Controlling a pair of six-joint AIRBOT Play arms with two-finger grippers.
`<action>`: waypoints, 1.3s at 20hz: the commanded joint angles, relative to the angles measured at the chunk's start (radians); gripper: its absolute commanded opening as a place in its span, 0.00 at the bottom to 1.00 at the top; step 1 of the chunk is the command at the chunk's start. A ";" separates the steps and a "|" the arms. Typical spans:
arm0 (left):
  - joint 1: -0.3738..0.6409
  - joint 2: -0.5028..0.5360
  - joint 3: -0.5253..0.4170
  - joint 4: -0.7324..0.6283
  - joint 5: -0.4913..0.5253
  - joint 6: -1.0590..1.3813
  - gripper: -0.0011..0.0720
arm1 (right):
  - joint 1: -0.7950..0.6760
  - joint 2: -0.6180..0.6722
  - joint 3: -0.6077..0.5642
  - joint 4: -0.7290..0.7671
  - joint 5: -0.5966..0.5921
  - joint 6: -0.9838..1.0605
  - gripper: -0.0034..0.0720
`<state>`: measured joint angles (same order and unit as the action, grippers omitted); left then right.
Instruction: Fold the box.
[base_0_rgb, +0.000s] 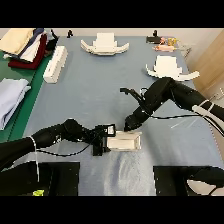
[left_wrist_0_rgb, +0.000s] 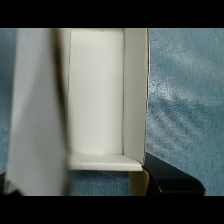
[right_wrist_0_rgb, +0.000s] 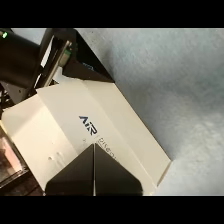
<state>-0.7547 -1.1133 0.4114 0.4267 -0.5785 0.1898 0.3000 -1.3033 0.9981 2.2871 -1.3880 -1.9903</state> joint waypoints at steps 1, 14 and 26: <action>0.000 0.000 0.001 0.000 0.000 0.000 0.72 | 0.054 0.078 -0.056 -0.049 0.066 -0.011 0.05; 0.000 0.000 0.001 0.000 0.000 0.000 0.72 | 0.198 0.322 -0.338 -0.119 0.431 -0.170 0.05; 0.000 0.000 0.001 0.000 0.000 0.000 0.72 | 0.468 0.447 -0.372 -0.492 0.630 -0.211 0.37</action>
<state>-0.7547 -1.1133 0.4114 0.4267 -0.5785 0.1898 0.7319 -0.8642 0.6319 1.8786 -0.8013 -2.1902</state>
